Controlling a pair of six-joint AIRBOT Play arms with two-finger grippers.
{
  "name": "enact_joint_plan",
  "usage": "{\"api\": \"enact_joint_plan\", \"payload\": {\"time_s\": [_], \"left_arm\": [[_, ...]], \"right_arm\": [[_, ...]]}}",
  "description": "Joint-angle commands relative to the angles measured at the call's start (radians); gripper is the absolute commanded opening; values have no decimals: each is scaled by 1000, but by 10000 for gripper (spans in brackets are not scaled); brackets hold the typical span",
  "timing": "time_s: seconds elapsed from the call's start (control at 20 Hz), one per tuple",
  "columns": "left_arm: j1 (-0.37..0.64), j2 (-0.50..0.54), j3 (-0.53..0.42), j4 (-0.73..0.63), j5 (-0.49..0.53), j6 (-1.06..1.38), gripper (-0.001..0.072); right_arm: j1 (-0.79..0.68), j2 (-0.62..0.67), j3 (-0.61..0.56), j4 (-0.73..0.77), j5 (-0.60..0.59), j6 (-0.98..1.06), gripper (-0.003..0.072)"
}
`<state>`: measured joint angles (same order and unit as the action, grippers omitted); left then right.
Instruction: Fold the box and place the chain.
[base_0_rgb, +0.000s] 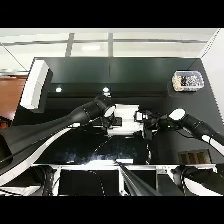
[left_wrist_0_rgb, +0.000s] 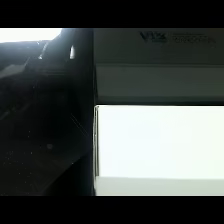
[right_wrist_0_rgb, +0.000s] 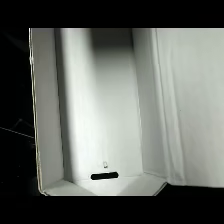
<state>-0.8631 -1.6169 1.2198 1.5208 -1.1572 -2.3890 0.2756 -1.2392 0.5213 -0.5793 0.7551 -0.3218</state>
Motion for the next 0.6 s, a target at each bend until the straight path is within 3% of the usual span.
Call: {"api": "enact_joint_plan", "payload": {"time_s": [0.0,0.15,0.35,0.5,0.55], "left_arm": [[3,0,1,19,3,2,25],[8,0,1,19,2,27,25],[8,0,1,19,3,51,25],[8,0,0,18,5,51,26],[8,0,0,15,4,51,26]], "right_arm": [[0,0,0,0,0,3,221],[0,12,0,-2,-58,76,650],[0,77,0,-61,-23,82,652],[1,97,0,-68,14,72,608],[0,97,0,-69,16,60,513]]}}
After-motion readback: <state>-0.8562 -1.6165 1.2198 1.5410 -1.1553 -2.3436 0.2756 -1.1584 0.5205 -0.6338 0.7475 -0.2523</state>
